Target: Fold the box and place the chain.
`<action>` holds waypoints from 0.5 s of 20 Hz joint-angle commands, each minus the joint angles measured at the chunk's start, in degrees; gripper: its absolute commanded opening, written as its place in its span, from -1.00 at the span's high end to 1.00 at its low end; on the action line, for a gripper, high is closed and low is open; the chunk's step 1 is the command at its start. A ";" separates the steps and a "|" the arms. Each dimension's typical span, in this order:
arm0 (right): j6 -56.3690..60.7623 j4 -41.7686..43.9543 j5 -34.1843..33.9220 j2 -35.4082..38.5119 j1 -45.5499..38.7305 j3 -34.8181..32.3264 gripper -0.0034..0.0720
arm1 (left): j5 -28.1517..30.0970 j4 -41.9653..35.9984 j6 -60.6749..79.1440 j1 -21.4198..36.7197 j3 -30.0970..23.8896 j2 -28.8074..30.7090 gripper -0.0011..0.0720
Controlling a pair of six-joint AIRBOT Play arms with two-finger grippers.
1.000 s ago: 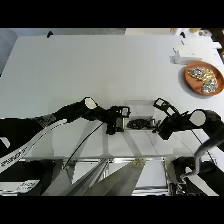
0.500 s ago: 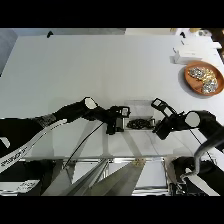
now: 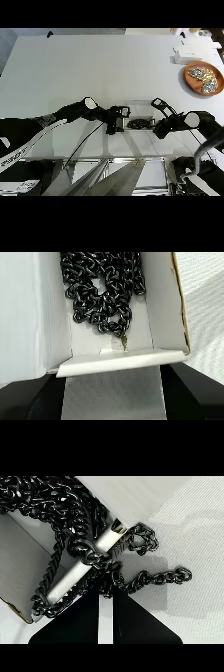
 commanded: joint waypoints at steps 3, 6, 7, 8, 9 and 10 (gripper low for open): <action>-0.48 -2.19 3.17 1.64 0.04 0.96 0.88 | -0.02 0.02 0.02 0.02 -0.02 0.04 0.23; 2.86 -10.47 8.66 5.51 0.02 3.69 0.88 | 0.00 0.02 0.02 0.02 -0.02 0.04 0.23; 3.69 -11.98 10.58 6.47 0.02 4.48 0.88 | 0.00 0.02 0.02 0.02 -0.02 0.04 0.23; 4.07 -12.61 13.09 7.19 0.02 5.55 0.88 | 0.00 0.02 0.02 0.02 -0.02 0.04 0.23; 4.26 -12.76 15.43 7.45 0.02 6.84 0.88 | 0.00 0.02 0.02 0.04 -0.02 0.04 0.23; 4.28 -12.76 18.03 7.50 0.02 8.52 0.88 | 0.00 0.02 0.02 0.02 -0.02 0.04 0.23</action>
